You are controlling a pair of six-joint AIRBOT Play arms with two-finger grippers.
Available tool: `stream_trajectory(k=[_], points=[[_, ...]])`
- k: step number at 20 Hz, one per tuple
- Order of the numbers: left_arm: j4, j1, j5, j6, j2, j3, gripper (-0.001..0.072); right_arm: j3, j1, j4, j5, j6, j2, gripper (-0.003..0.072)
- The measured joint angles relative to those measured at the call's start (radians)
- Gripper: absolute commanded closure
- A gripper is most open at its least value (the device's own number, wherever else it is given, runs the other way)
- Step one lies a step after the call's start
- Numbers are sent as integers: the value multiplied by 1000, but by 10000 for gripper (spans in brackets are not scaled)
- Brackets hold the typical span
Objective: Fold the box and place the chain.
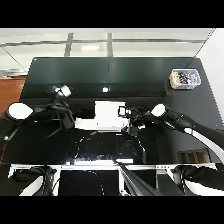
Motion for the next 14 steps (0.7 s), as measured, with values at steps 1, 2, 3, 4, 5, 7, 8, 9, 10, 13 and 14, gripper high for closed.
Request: stream_trajectory(k=[1,2,3,4,5,7,8,9,10,13,14], points=[[36,57,-15,-148,-7,0,683,0,0,0,0,0,0,380],[58,112,-41,-278,-27,0,683,0,0,0,0,0,0,381],[60,174,-84,-393,-61,0,683,0,0,0,0,0,0,381],[43,230,-131,-466,-101,0,683,0,0,0,0,0,0,380],[2,286,-188,-513,-150,0,685,0,0,0,0,0,0,380],[-94,368,-294,-544,-246,0,685,0,0,0,0,0,0,380],[-135,392,-321,-553,-290,0,686,0,0,0,0,0,0,380],[-157,409,-346,-562,-330,0,685,0,0,0,0,0,0,381],[-179,414,-358,-571,-364,0,685,0,0,0,0,0,0,381],[-216,378,-370,-585,-438,0,685,0,0,0,0,0,0,381],[-225,352,-367,-589,-454,0,685,0,0,0,0,0,0,381]])
